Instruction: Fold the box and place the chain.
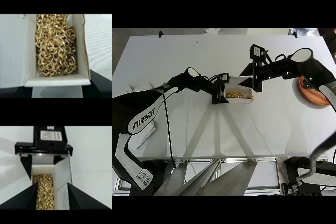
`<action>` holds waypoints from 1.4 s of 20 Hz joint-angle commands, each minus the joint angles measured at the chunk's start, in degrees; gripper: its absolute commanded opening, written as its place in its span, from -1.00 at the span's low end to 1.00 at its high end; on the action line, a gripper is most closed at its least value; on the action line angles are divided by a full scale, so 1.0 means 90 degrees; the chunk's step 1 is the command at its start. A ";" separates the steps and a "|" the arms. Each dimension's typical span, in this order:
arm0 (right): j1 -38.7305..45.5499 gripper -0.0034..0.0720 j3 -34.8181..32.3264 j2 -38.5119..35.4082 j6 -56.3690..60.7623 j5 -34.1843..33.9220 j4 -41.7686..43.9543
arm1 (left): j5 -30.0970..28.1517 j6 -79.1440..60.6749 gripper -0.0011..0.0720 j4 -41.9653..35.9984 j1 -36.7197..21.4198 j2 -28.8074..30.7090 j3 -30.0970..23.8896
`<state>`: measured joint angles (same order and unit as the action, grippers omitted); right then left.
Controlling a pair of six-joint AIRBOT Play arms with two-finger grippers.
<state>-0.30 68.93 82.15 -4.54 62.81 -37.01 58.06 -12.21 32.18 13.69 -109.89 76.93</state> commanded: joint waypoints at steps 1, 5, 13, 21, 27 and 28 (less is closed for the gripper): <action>0.0226 0.14 0.0005 -0.0102 0.0199 0.0131 -0.0668 | 0.0000 0.0002 0.23 0.0000 -0.0002 0.0002 -0.0002; 0.0872 -0.05 0.0005 -0.0321 0.0359 0.0879 -0.1209 | 0.0000 0.0000 0.23 0.0000 -0.0002 0.0002 -0.0002; 0.1156 -0.04 -0.0058 0.0007 0.0340 0.1117 -0.2484 | 0.0000 0.0000 0.23 0.0000 -0.0002 0.0002 -0.0002; 0.0860 -0.04 -0.0058 0.1030 0.0333 0.1265 -0.2171 | 0.0000 0.0000 0.23 0.0000 -0.0002 0.0002 -0.0002; 0.0267 -0.06 -0.0058 0.1270 0.0335 0.0420 -0.2193 | 0.0000 0.0000 0.23 0.0000 -0.0002 0.0002 -0.0002; 0.0265 -0.17 -0.0058 0.1270 0.0335 0.0437 -0.2188 | 0.0000 0.0000 0.23 0.0000 -0.0002 0.0002 -0.0002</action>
<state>3.51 68.42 92.88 -1.52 69.30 -56.64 58.06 -12.19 32.18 13.69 -109.89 76.93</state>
